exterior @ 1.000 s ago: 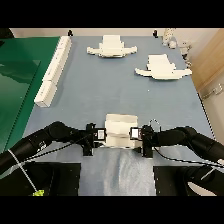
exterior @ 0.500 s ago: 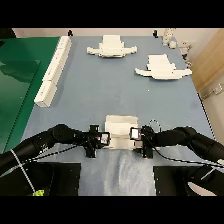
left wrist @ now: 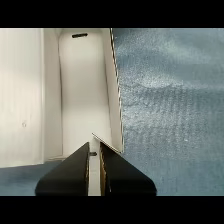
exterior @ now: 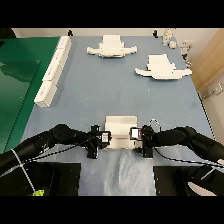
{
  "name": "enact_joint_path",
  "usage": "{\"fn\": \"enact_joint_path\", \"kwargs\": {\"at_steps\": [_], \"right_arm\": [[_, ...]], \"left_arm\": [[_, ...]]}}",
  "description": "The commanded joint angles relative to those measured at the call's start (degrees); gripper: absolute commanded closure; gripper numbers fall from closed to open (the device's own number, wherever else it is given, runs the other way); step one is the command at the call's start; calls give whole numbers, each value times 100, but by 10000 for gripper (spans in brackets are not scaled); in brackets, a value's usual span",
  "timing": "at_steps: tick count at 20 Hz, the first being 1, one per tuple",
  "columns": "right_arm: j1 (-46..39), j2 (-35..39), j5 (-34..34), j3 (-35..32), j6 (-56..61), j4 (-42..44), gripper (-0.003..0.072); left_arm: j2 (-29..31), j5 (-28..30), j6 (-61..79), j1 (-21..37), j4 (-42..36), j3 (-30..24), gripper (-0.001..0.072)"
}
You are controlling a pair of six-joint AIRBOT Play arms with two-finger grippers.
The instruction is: Fold the box.
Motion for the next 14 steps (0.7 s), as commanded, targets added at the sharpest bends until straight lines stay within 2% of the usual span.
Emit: {"fn": "enact_joint_path", "kwargs": {"at_steps": [1,4,6,10,14], "right_arm": [[-2,0,2,2,0,2,140],[-2,0,2,2,2,2,140],[-2,0,2,2,2,2,140],[-2,0,2,2,0,2,140],[-2,0,2,2,0,2,140]], "left_arm": [[66,-201,-181,9,-13,4,600],[341,-267,-1226,42,793,0,601],[474,-584,-1773,293,1189,-2,602],[634,-1217,-1827,809,1250,0,602],[673,-1220,-1797,927,1283,0,601]]}}
